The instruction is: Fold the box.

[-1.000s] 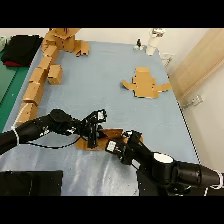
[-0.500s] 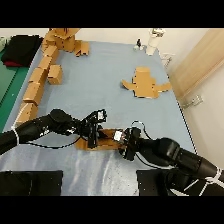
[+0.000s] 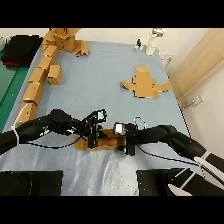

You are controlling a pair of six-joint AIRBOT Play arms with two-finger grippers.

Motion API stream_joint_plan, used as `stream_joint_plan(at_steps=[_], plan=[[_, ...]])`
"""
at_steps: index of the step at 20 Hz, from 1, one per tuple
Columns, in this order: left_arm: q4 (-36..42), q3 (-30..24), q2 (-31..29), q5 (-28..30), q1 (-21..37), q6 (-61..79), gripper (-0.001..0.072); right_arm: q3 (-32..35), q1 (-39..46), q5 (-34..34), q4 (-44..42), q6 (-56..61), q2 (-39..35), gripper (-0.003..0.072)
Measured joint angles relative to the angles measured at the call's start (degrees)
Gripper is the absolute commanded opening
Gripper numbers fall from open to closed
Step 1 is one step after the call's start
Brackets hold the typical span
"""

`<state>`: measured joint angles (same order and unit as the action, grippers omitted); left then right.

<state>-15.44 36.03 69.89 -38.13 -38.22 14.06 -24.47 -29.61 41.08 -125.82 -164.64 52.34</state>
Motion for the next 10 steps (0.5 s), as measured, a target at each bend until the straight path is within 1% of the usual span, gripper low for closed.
stream_joint_plan(at_steps=[4,10], plan=[[0.00,0.00,0.00,0.09,0.02,-0.02,0.0013,-0.85,1.55,2.91,-1.79,-4.15,1.88,0.0706],[-0.02,0.00,0.00,0.02,0.02,-0.02,0.0013,-1.11,2.05,4.39,0.79,-5.57,0.50,0.0706]])
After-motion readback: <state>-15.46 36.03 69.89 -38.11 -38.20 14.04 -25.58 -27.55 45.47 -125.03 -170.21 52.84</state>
